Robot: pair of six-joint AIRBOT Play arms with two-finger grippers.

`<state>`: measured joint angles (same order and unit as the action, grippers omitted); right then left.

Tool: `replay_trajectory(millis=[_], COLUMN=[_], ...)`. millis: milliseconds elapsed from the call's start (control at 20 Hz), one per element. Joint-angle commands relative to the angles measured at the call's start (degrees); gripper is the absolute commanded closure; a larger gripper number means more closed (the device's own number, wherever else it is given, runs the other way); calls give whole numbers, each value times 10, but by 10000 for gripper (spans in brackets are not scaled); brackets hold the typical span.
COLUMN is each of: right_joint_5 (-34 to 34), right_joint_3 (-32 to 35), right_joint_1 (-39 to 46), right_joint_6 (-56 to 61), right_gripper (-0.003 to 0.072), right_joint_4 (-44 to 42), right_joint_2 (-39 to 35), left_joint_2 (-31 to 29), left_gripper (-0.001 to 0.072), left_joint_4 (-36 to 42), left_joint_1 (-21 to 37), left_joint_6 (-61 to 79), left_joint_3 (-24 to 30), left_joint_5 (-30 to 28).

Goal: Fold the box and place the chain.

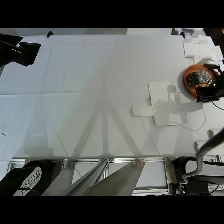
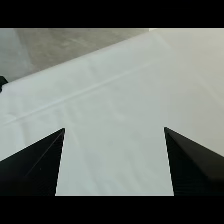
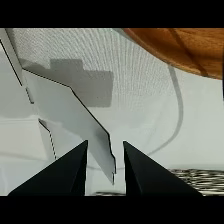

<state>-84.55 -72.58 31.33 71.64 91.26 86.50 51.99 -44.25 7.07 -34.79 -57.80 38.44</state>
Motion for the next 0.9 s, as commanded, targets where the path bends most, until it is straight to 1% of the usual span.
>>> replay_trajectory(millis=[0,100,250,300,400,500,550,600,650,700,750,850], right_joint_5=[-18,-21,-26,-23,-31,-56,-64,-66,-65,-63,-58,-56], right_joint_3=[-8,-8,-8,-8,-7,-7,-7,-7,-7,-7,-7,-7], right_joint_1=[12,34,72,81,92,95,94,94,95,95,95,94], right_joint_6=[-2,-3,-33,-34,-35,-45,-47,-47,-58,-70,-80,-95], right_gripper=[429,430,430,430,430,431,462,472,521,600,660,671], right_joint_4=[0,-21,-134,-154,-158,-165,-174,-176,-176,-175,-175,-176], right_joint_2=[19,21,21,22,33,54,64,72,78,80,81,81], left_joint_2=[0,0,0,0,0,0,0,0,0,0,0,0], left_gripper=[13,13,13,13,13,13,13,13,13,13,13,13], left_joint_4=[0,0,0,0,0,0,0,0,0,0,0,0], left_joint_1=[0,0,0,0,0,0,0,0,0,0,0,0], left_joint_6=[0,0,0,0,0,0,0,0,0,0,0,0], left_joint_3=[0,0,0,0,0,0,0,0,0,0,0,0], left_joint_5=[0,0,0,0,0,0,0,0,0,0,0,0])
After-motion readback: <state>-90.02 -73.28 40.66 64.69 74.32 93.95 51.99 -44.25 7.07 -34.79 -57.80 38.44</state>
